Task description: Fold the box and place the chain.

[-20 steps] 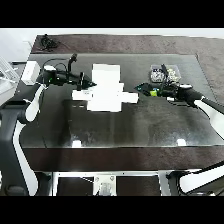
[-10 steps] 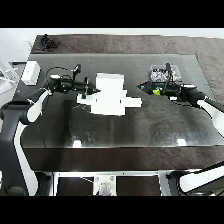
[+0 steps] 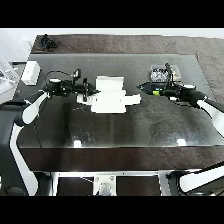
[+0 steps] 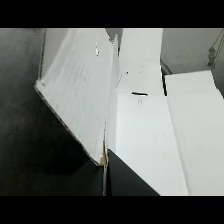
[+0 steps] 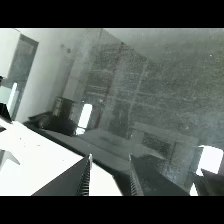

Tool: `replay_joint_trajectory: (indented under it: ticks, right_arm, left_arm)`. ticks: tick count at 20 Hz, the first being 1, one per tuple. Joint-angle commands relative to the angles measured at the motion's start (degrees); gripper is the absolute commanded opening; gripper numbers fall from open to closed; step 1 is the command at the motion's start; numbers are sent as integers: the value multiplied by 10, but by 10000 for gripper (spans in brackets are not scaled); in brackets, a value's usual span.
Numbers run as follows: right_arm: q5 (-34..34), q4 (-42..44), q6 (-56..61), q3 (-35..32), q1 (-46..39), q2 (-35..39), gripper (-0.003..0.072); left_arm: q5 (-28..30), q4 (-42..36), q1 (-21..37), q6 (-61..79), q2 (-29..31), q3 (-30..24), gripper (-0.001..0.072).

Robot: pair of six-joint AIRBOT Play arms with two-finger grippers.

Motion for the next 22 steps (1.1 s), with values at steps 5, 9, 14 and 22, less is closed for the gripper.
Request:
replay_joint_trajectory:
  ticks: [5, 9, 14, 22]
  right_arm:
    - [0, 0, -5, 0, 1, 0, 312]
    - [0, 0, -5, -3, 1, 0, 312]
    - [0, 0, -20, -12, 1, -1, 300]
    - [31, 18, -99, -29, 7, 40, 227]
  left_arm:
    - [12, 34, 0, 14, 2, -6, 14]
    - [12, 49, 0, 14, -1, -6, 16]
    - [14, 51, 0, 13, -3, -6, 19]
    - [17, 50, 0, 13, -3, -5, 19]
